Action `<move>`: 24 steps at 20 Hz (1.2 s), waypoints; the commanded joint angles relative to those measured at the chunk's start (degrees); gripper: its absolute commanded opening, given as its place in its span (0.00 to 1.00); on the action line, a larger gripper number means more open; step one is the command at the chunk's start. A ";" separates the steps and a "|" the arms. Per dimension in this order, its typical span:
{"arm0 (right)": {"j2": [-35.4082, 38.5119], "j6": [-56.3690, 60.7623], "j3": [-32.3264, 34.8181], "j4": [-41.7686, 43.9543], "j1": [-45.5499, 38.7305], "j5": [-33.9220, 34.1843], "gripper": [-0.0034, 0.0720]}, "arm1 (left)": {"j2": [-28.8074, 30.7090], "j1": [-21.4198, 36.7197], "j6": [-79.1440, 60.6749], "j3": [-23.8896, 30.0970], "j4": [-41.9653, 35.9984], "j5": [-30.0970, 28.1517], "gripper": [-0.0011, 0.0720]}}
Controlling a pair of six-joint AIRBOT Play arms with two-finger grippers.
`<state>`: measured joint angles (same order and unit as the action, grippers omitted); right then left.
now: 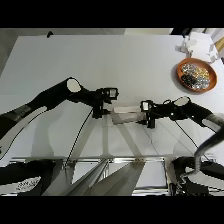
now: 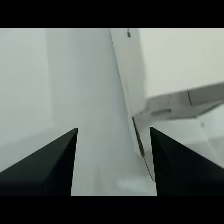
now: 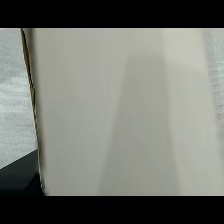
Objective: Fold the box and place the chain.
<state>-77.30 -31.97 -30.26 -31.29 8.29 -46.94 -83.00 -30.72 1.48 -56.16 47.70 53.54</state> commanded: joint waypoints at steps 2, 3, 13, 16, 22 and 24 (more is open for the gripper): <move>0.02 -0.02 0.02 0.02 -0.04 -0.04 0.59 | 7.39 0.02 10.86 -0.04 11.28 4.63 0.66; 0.02 -0.02 0.02 0.04 -0.04 -0.04 0.59 | 8.98 0.02 12.52 -0.04 11.78 5.42 0.53; 0.02 -0.02 0.02 0.02 -0.04 -0.04 0.59 | 8.85 -10.45 12.92 -0.02 -1.92 1.29 0.02; 0.02 -0.02 0.02 0.04 -0.04 -0.04 0.59 | 5.22 -11.21 14.45 -0.02 -8.76 -10.21 0.02; 0.02 -0.04 0.02 0.04 -0.04 -0.09 0.59 | 0.87 -10.97 27.71 -0.02 -12.46 -32.87 0.02; 0.02 -0.04 0.02 0.04 -0.04 -0.09 0.59 | -1.18 -10.51 28.70 0.02 -12.52 -32.92 0.02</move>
